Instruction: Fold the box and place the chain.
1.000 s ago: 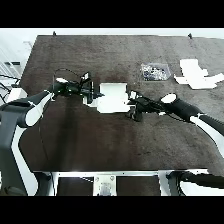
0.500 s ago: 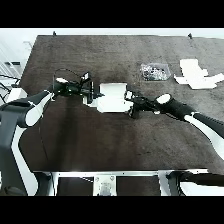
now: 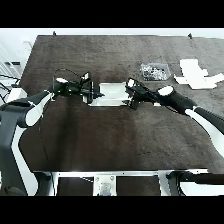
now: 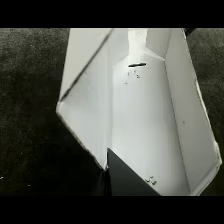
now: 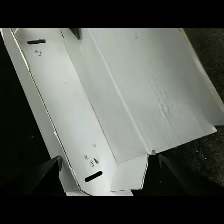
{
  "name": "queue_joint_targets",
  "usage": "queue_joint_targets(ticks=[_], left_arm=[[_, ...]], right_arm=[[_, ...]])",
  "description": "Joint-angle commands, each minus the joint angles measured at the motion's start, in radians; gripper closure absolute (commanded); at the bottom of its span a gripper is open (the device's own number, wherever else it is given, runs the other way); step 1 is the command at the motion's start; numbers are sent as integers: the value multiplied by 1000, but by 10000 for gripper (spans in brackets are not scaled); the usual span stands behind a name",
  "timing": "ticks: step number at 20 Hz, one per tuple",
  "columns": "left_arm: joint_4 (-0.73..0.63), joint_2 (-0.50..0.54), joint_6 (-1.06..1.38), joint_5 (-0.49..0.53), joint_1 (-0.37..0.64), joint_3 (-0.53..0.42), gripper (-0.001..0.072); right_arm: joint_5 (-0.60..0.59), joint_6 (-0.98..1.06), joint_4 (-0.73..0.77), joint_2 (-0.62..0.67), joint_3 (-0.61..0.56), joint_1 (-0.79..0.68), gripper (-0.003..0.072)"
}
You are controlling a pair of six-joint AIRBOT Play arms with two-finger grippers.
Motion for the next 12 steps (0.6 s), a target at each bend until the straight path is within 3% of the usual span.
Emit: queue_joint_targets(ticks=[1,12], left_arm=[[0,0,0,-1,-1,0,690],[0,0,0,-2,-1,0,690]], right_arm=[[40,1,1,-36,38,-21,-34],[364,-7,-17,-174,187,-122,-34]])
